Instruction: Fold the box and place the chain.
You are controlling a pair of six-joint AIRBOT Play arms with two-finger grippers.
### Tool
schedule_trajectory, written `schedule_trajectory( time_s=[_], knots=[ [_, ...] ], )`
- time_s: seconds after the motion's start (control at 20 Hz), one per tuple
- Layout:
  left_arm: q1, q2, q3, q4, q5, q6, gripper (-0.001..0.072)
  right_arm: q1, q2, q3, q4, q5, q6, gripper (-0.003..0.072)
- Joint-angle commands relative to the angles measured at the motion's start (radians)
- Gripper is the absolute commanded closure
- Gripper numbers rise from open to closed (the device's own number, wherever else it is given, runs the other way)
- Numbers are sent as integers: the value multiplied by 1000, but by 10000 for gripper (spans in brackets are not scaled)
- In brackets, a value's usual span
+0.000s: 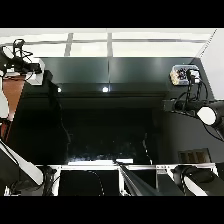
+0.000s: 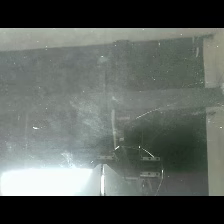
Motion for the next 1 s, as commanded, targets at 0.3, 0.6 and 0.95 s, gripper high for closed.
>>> schedule_trajectory(
  time_s=[0.3,0.6,0.95],
  knots=[
    [-1,158,103,4,-45,-20,-3,0,0,0,-10,1,3,676],
    [-2,427,98,27,-116,-99,539,0,0,0,-11,23,2,676],
    [-17,691,5,-294,-239,-100,685,0,1,13,-18,137,3,676]
  ],
)
